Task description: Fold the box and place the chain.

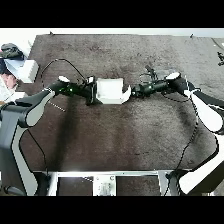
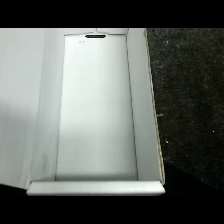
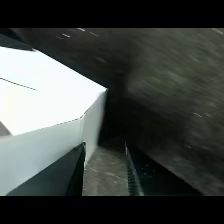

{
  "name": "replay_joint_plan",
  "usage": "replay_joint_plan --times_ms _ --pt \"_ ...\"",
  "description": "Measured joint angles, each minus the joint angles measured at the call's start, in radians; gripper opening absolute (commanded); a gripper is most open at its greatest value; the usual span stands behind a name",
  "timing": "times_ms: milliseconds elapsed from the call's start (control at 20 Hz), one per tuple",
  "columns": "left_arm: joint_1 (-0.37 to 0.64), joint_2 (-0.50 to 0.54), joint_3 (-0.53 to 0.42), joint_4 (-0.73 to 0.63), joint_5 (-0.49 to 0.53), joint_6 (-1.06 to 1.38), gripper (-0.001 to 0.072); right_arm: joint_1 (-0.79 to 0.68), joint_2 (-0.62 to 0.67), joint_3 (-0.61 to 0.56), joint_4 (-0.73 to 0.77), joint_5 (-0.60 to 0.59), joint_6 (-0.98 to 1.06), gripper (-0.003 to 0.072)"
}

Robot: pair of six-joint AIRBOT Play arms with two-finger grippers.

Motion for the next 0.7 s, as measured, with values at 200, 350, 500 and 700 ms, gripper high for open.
replay_joint_plan --times_ms 200,350,500,700 --pt "0.0 0.0 0.0 0.0 0.0 0.0 0.0263 0.013 0.003 0.056 0.008 0.032 0.019 0.0535" --pt "0.0 0.0 0.0 0.0 0.0 0.0 0.0264 0.043 0.003 0.09 -0.035 0.046 0.064 0.0535" --pt "0.0 0.0 0.0 0.0 0.0 0.0 0.0263 0.093 0.003 0.124 -0.132 0.06 0.126 0.0534" --pt "0.0 0.0 0.0 0.0 0.0 0.0 0.0264 0.151 0.003 0.173 -0.231 0.07 0.203 0.0533"
